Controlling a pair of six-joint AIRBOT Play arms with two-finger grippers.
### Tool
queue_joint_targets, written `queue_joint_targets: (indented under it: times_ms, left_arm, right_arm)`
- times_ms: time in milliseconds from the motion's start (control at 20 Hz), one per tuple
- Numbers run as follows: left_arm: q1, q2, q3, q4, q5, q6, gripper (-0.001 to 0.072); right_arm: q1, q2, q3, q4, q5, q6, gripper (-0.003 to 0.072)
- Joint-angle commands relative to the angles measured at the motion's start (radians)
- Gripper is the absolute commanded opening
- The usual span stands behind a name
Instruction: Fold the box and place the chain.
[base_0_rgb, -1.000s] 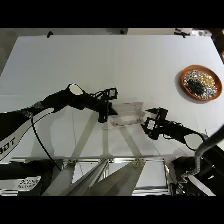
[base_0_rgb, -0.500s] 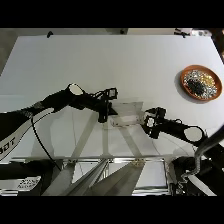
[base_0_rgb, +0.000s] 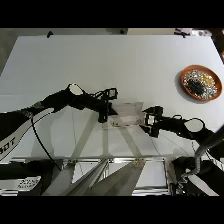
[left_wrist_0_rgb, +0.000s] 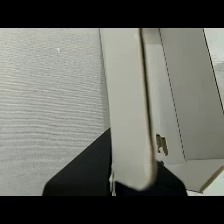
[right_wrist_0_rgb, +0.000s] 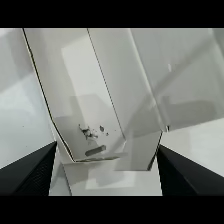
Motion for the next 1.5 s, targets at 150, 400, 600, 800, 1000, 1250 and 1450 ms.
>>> queue_joint_targets:
  times_ms: [150, 400, 600, 800, 1000, 1250, 1450]
  left_arm:
    - [0.0, 0.0, 0.0, 0.0, 0.0, 0.0, 0.0014]
    - [0.0, 0.0, 0.0, 0.0, 0.0, 0.0, 0.0014]
    - [0.0, 0.0, 0.0, 0.0, 0.0, 0.0, 0.0014]
    - [0.0, 0.0, 0.0, 0.0, 0.0, 0.0, 0.0014]
    - [0.0, 0.0, 0.0, 0.0, 0.0, 0.0, 0.0014]
    - [0.0, 0.0, 0.0, 0.0, 0.0, 0.0, 0.0014]
    - [0.0, 0.0, 0.0, 0.0, 0.0, 0.0, 0.0014]
  right_arm:
    - [-0.035, -0.148, 0.084, 0.025, 0.109, -0.044, 0.0664]
    - [-0.023, -0.193, 0.085, 0.023, 0.174, -0.061, 0.0663]
    - [-0.001, -0.196, 0.085, 0.024, 0.176, -0.056, 0.0662]
    - [-0.001, -0.214, 0.085, 0.023, 0.17, -0.057, 0.0643]
    - [-0.002, -0.214, 0.085, 0.024, 0.152, -0.058, 0.0531]
    - [-0.037, -0.215, 0.085, 0.022, 0.147, -0.061, 0.0521]
    - [-0.037, -0.234, 0.085, 0.024, 0.145, -0.076, 0.0519]
